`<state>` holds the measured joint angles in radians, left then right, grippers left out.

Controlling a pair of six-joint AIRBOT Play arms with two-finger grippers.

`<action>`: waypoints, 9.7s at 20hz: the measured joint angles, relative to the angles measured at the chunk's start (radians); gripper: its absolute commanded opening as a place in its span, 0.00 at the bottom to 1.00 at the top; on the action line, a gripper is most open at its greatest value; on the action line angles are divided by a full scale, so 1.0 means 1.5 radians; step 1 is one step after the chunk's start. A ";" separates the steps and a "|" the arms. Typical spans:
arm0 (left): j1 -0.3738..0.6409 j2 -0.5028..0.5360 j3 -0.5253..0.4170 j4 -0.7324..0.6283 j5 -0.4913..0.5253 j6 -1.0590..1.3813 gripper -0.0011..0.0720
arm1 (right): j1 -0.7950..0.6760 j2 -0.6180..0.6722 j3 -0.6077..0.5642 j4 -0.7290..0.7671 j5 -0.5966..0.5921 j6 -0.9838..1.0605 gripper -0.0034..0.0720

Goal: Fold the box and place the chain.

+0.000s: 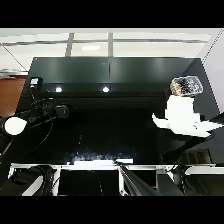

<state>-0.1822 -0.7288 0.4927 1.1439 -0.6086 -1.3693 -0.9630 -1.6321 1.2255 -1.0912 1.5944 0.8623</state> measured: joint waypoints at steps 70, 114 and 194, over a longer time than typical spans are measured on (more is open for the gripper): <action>-0.041 -0.508 0.087 -0.504 -0.419 0.758 0.68 | 0.898 0.596 -0.552 0.203 -0.556 0.209 0.07; -0.209 -0.341 0.075 -0.327 -0.116 1.039 0.06 | 0.789 0.594 -0.452 -0.087 -0.470 0.022 0.97; -0.218 -0.389 0.097 -0.314 -0.121 0.995 0.06 | 0.996 0.288 -0.497 0.374 -0.586 -0.735 0.79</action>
<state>-0.5091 -1.3128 0.6380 0.6727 -0.7902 0.1234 0.5304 -1.2003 0.4805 -0.5301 0.7151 -0.2409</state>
